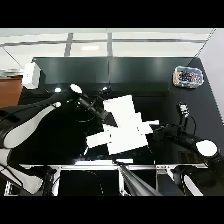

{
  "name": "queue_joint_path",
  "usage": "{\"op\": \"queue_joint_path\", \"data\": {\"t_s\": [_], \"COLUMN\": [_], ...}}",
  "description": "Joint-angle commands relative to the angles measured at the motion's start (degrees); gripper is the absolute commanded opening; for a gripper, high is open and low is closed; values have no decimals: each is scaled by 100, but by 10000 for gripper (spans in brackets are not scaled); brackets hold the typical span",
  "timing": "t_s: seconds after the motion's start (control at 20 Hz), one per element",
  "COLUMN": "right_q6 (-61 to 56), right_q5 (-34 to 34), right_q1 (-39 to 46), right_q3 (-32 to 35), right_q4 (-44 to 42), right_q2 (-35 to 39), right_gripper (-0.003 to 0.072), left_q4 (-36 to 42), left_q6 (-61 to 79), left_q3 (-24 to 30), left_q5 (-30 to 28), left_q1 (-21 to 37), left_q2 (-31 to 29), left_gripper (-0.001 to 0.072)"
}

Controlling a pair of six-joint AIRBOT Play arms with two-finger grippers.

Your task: Fold the box and place the chain.

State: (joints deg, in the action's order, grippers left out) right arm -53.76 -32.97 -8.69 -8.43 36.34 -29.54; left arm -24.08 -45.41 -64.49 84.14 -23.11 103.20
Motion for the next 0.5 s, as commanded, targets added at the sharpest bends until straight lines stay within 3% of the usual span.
{"op": "queue_joint_path", "data": {"t_s": [0.0, 0.1, 0.15, 0.25, 0.45], "right_q6": [-4, -4, -2, 0, -2], "right_q5": [-2, 0, 0, 0, -44], "right_q1": [-2, -2, -2, -2, -2], "right_q3": [0, 0, 0, 0, 0], "right_q4": [37, 37, 50, 190, 275], "right_q2": [-2, -2, -4, -2, -4], "right_gripper": [11, 11, 11, 11, 11], "left_q4": [9, -66, -98, -98, -101], "left_q6": [151, 181, 199, 363, 369], "left_q3": [-146, -146, -146, -146, -146], "left_q5": [422, 299, 262, 284, 273], "left_q1": [2, 2, 2, -4, -2], "left_q2": [260, 260, 260, 260, 260], "left_gripper": [595, 457, 426, 240, 218]}}
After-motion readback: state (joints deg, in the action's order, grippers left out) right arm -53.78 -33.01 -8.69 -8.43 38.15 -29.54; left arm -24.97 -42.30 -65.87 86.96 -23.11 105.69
